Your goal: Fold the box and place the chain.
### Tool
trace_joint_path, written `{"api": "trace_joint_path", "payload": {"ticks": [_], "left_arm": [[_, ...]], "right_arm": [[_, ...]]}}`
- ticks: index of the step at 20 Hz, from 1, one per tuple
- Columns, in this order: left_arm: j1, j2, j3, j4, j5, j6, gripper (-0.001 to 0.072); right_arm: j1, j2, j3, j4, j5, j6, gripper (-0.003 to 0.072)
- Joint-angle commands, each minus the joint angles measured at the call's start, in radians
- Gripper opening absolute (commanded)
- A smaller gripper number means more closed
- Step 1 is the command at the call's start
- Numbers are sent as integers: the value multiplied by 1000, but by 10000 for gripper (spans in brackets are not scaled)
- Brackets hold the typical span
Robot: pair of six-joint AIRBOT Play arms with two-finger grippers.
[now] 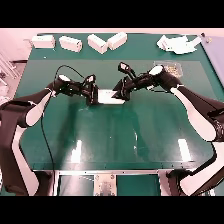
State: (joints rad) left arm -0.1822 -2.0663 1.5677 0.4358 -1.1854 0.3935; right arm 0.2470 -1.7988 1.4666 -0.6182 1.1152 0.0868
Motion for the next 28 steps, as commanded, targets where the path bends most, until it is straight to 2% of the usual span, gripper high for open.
{"api": "trace_joint_path", "payload": {"ticks": [1, 4, 7, 10, 18, 19, 21, 23, 25, 28], "left_arm": [[0, 0, 1, 0, 0, 0, 471], [0, 0, 1, 0, 0, 0, 470], [0, 0, 1, 0, 0, 0, 471], [0, 0, 1, 0, 0, 0, 470], [0, 0, 1, 0, 0, 0, 471], [0, 0, 1, 0, 0, 0, 470], [0, 0, 1, 0, 0, 0, 471], [0, 0, 1, 0, 0, 0, 471], [0, 0, 1, 0, 0, 0, 470], [0, 0, 1, 0, 0, 0, 470]], "right_arm": [[0, 1, -3, 5, 4, -55, 526], [0, 1, -3, 10, 34, -100, 519], [-6, 1, -3, 45, 122, -122, 510], [-13, 3, -4, 56, 167, -111, 429], [-13, 3, -16, 51, 52, -152, 415], [-13, 3, -15, 51, 52, -157, 375], [-13, 3, -15, 54, 54, -168, 355], [-12, 6, -14, 54, 65, -171, 214], [-12, 6, -6, 53, 130, -170, 240], [-13, 6, -5, 44, 145, -158, 241]]}}
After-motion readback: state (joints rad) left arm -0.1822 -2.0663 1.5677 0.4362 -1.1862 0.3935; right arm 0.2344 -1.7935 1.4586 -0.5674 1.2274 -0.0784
